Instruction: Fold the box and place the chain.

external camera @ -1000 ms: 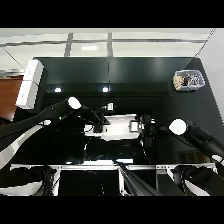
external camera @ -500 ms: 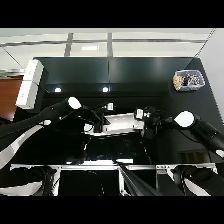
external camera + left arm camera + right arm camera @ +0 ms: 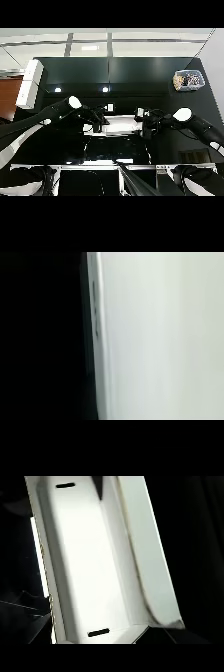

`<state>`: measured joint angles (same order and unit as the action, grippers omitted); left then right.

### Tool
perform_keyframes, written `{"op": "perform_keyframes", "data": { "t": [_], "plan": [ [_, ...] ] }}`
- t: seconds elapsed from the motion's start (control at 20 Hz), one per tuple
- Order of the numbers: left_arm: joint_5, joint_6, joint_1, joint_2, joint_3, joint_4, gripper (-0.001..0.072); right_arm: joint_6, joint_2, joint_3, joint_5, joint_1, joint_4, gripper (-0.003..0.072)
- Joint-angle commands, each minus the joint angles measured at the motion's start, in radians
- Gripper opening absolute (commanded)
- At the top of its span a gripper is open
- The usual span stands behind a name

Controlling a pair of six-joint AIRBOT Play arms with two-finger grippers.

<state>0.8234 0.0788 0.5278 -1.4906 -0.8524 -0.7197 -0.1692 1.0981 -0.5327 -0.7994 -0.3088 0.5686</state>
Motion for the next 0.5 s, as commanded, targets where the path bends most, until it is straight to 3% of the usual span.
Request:
{"op": "perform_keyframes", "data": {
  "t": [0.0,0.45],
  "plan": [
    [0.025,-0.007,0.000,0.000,-0.013,-0.035,0.0025,-0.055,0.040,0.004,-0.025,-0.011,-0.010,0.0710],
    [0.026,-0.008,0.000,0.000,-0.013,-0.035,0.0025,-0.124,0.092,0.005,-0.005,-0.011,-0.010,0.0710]
  ]
}}
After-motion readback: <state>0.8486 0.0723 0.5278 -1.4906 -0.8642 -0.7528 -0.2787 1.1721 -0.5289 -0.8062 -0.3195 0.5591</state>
